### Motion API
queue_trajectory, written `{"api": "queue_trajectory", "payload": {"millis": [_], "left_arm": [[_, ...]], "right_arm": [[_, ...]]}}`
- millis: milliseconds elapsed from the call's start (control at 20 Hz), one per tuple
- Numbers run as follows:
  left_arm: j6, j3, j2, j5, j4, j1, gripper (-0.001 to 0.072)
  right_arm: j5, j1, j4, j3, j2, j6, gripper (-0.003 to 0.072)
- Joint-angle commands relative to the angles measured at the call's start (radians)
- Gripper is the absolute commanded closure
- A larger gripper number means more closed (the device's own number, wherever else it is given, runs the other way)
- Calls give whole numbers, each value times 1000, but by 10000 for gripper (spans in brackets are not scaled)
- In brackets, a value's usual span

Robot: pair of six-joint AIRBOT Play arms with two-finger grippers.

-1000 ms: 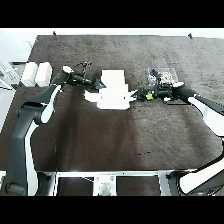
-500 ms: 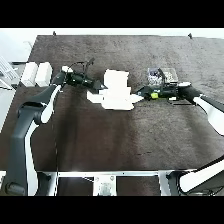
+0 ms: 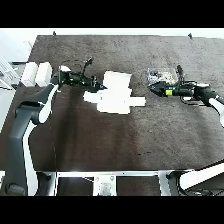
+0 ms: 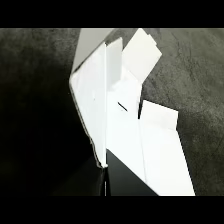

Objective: Fold the box and place the chain.

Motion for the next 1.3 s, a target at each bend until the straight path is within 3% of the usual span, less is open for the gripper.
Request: {"api": "queue_trajectory", "payload": {"millis": [0,350,1250], "left_arm": [[156,-98,56,2,-17,2,694],[437,-414,198,246,-109,2,694],[536,-422,162,258,-106,2,692]], "right_arm": [[5,-5,40,-1,1,-47,309],[5,28,41,-1,1,-74,314],[37,61,70,-27,1,-138,318]]}}
